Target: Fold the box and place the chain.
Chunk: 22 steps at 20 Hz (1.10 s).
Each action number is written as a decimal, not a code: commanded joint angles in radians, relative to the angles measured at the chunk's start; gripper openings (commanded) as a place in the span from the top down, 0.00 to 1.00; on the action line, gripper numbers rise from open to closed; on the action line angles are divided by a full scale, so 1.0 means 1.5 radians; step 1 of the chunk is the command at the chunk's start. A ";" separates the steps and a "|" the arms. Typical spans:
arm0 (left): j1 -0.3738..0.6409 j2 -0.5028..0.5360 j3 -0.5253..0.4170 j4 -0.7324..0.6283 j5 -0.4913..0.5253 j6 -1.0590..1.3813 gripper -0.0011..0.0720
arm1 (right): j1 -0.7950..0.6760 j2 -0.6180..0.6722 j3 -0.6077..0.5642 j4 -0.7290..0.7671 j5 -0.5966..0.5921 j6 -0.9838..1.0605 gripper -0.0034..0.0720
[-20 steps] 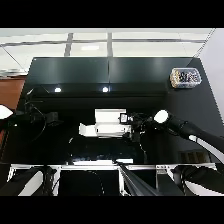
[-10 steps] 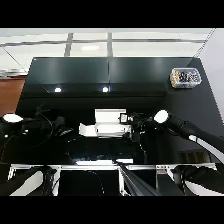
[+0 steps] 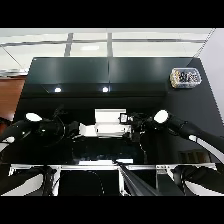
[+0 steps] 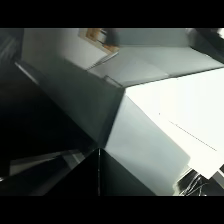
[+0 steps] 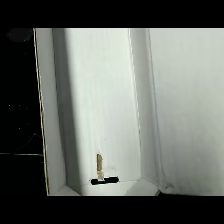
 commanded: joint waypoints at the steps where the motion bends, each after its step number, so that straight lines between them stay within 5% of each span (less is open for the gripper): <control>1: -0.020 -0.006 0.000 -0.058 0.017 0.060 0.95 | 0.001 0.000 -0.001 0.000 0.000 0.000 0.37; 6: -0.019 -0.006 0.027 -0.070 -0.040 0.124 0.92 | 0.001 0.000 -0.001 0.000 0.000 0.000 0.37; 9: -0.019 -0.006 0.056 -0.072 -0.048 0.121 0.19 | 0.001 0.000 -0.001 0.000 0.000 0.000 0.37; 10: -0.019 -0.006 0.065 -0.074 -0.049 0.120 0.12 | 0.001 0.000 -0.001 0.000 0.000 0.000 0.37; 21: -0.073 -0.006 0.089 -0.119 -0.085 0.117 0.14 | 0.001 0.000 -0.001 0.000 0.000 0.000 0.37; 22: -0.088 -0.006 0.094 -0.119 -0.082 0.117 0.20 | 0.001 0.000 -0.001 0.000 0.000 0.000 0.37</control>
